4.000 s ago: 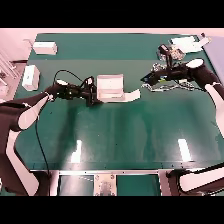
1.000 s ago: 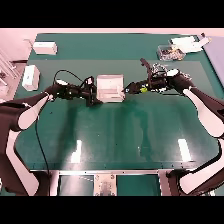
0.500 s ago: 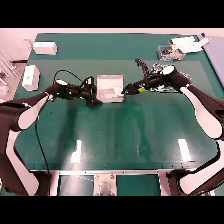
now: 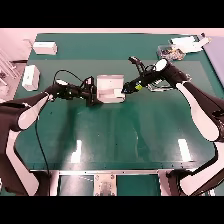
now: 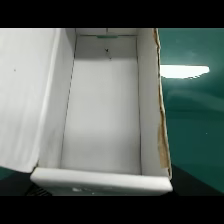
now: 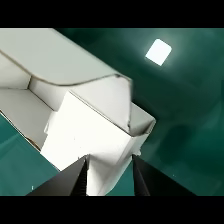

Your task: Fold the box and place the chain.

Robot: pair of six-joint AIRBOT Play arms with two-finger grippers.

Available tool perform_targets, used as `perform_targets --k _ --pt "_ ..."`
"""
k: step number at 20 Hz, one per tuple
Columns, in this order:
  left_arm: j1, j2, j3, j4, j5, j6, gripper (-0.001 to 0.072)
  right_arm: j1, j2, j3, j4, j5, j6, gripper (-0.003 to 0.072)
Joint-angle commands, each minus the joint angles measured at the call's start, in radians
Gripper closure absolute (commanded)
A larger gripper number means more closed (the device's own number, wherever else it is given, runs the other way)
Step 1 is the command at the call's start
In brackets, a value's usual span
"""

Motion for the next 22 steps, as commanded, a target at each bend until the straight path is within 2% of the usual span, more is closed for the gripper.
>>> perform_targets --k 1,19,22 --pt "0.000 0.000 0.000 0.000 0.000 0.000 0.0240 0.039 -0.001 0.015 -0.045 -0.014 0.061 0.0339" --pt "0.000 0.000 0.000 0.000 -0.026 0.000 0.0240 0.169 -0.032 0.040 -0.421 -0.059 0.466 0.0342" --pt "0.000 0.000 0.000 0.000 -0.026 0.000 0.0240 0.177 -0.049 0.059 -0.433 -0.058 0.494 0.0384"
